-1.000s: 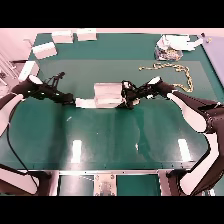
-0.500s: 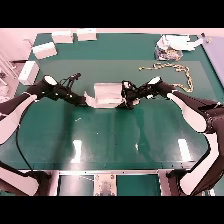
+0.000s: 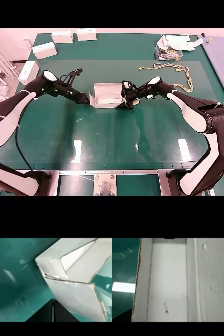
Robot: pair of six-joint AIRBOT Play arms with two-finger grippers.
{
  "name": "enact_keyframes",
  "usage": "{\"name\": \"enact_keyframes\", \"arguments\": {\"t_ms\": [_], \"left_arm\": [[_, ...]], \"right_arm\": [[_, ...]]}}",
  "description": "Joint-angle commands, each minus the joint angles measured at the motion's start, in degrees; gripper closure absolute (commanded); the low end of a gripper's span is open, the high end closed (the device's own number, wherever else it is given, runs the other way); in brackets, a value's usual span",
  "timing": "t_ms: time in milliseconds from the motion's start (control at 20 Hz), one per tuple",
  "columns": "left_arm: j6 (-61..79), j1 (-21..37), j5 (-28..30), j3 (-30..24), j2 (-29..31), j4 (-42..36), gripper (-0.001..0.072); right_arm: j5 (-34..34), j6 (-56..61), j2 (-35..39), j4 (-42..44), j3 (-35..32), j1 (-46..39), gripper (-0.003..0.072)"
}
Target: Fold the box and place the chain.
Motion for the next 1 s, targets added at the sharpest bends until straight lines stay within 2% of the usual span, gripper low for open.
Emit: {"name": "enact_keyframes", "arguments": {"t_ms": [0, 250, 950], "left_arm": [[0.0, -0.1, -0.8, 0.2, 0.1, -0.7, 0.048], [0.0, -0.1, -0.3, 0.2, 0.1, -1.0, 0.0479], [-0.5, -0.1, 2.7, 0.2, 0.1, -10.2, 0.0478]], "right_arm": [[0.0, 0.0, 0.0, 0.0, 0.0, 0.0, 0.0104], [0.0, 0.0, 0.0, 0.0, 0.0, 0.0, 0.0104], [0.0, 0.0, 0.0, 0.0, 0.0, 0.0, 0.0104]]}}
